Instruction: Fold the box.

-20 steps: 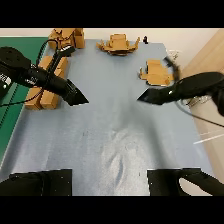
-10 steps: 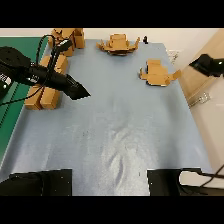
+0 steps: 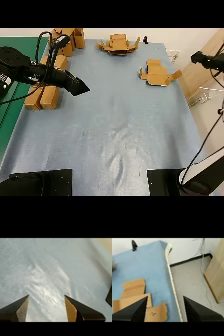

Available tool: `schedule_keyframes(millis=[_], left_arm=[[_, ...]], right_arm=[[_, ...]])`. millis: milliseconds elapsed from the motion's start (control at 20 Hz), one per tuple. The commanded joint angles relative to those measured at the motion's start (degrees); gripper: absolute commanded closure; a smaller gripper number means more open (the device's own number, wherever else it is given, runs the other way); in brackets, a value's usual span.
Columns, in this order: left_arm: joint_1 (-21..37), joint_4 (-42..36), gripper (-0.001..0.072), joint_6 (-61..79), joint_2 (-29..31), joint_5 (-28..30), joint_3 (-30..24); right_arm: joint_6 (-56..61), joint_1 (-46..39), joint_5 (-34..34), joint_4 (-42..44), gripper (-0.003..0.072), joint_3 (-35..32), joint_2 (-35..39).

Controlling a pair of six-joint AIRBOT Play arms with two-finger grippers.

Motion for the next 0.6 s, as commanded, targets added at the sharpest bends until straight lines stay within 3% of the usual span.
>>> schedule_keyframes(millis=[0, 300, 550], left_arm=[[0.02, 0.07, 0.0021, 0.00, 0.00, 2.64, 0.02], [0.02, 0.90, 0.0021, -0.02, 0.00, 2.80, 0.02], [0.00, 0.85, 0.0021, -0.26, 0.00, 2.78, 0.02]], right_arm=[[-1.53, 1.44, 4.44, -0.37, -0.0023, 5.70, -9.05], [-1.33, 3.98, -3.56, -1.27, -0.0023, 8.31, -13.92], [2.91, 3.80, -2.36, -7.50, -0.0023, 8.33, -14.45]])
